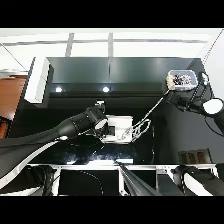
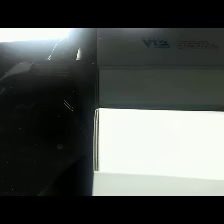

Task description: Fold the box and place the chain.

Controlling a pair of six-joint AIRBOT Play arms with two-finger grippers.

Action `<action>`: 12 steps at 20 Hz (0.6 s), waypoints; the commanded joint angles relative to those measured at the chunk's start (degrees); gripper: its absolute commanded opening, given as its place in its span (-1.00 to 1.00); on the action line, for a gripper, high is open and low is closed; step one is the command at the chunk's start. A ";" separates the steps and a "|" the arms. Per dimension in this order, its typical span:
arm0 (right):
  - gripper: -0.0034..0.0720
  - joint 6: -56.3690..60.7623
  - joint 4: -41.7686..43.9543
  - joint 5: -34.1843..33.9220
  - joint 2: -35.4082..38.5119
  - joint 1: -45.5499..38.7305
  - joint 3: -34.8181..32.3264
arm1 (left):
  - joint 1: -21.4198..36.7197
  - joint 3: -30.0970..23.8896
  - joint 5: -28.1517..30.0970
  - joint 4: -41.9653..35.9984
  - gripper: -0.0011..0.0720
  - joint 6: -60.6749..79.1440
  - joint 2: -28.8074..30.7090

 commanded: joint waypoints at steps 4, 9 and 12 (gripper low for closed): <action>0.95 4.37 -0.55 -6.75 -19.21 -1.42 11.30 | 0.04 -0.02 -0.02 0.00 -0.88 0.02 0.00; 0.49 6.54 2.08 -5.33 -25.00 -1.49 16.00 | 0.04 -0.02 0.07 0.00 -0.88 0.00 0.00; -0.13 6.60 1.27 -4.52 -25.18 -1.62 16.02 | 0.04 -0.02 0.07 0.00 -0.88 0.02 0.00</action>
